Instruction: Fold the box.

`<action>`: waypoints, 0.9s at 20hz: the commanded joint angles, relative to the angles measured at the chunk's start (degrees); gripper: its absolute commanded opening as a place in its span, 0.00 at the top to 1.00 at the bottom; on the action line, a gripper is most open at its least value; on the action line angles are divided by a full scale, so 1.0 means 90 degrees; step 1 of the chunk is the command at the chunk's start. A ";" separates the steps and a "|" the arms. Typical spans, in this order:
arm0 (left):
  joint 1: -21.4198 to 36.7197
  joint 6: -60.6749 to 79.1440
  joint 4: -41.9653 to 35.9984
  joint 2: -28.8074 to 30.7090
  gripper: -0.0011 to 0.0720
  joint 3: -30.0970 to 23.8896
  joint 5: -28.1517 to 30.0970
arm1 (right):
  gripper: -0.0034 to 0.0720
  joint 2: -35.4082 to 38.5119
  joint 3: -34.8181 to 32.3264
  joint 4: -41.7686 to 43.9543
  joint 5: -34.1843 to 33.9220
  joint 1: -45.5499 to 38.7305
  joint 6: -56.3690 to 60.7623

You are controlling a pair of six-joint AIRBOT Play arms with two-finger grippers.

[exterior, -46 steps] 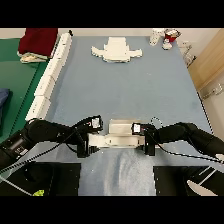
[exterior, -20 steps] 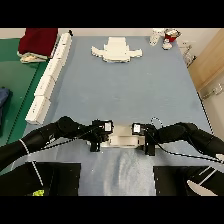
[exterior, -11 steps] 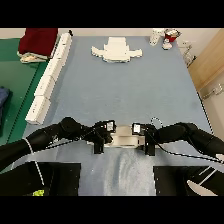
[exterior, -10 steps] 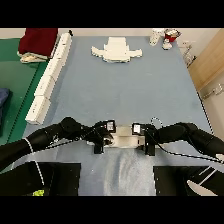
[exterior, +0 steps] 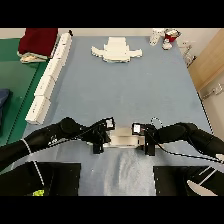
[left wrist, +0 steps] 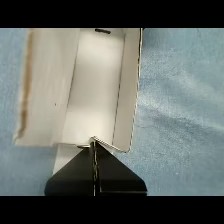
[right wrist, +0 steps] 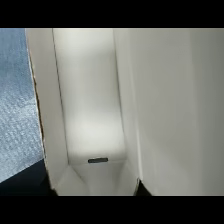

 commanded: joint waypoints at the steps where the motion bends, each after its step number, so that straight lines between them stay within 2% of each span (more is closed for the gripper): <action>1: 0.0209 -0.2878 0.1443 0.0576 0.97 0.0007 -0.0272 | 0.27 -0.0002 0.0005 0.0002 0.0005 0.0000 -0.0002; 4: 0.0738 -0.5265 0.2157 0.1452 0.97 0.0007 -0.0928 | 0.27 -0.0002 0.0005 0.0000 0.0005 0.0000 -0.0002; 7: 0.1576 -0.7531 0.2951 0.2246 0.97 0.0007 -0.1268 | 0.27 -0.0002 0.0005 0.0002 0.0005 0.0000 -0.0002; 9: 0.2263 -0.9003 0.3648 0.2533 0.97 0.0005 -0.1622 | 0.27 -0.0002 0.0005 0.0000 0.0005 0.0000 -0.0002; 11: 0.2946 -0.9658 0.3849 0.2552 0.97 -0.0029 -0.2125 | 0.27 -0.0002 0.0005 0.0002 0.0005 0.0002 -0.0002; 13: 0.3320 -0.9726 0.3636 0.2431 0.97 -0.0216 -0.2385 | 0.27 -0.0002 0.0005 0.0000 0.0005 0.0000 -0.0002; 15: 0.3283 -0.9639 0.3155 0.2188 0.97 -0.0510 -0.2380 | 0.27 -0.0002 0.0005 0.0002 0.0007 0.0000 -0.0002; 18: 0.2747 -0.8791 0.1763 0.1804 0.97 -0.0935 -0.1712 | 0.27 -0.0002 0.0005 0.0002 0.0007 0.0000 -0.0002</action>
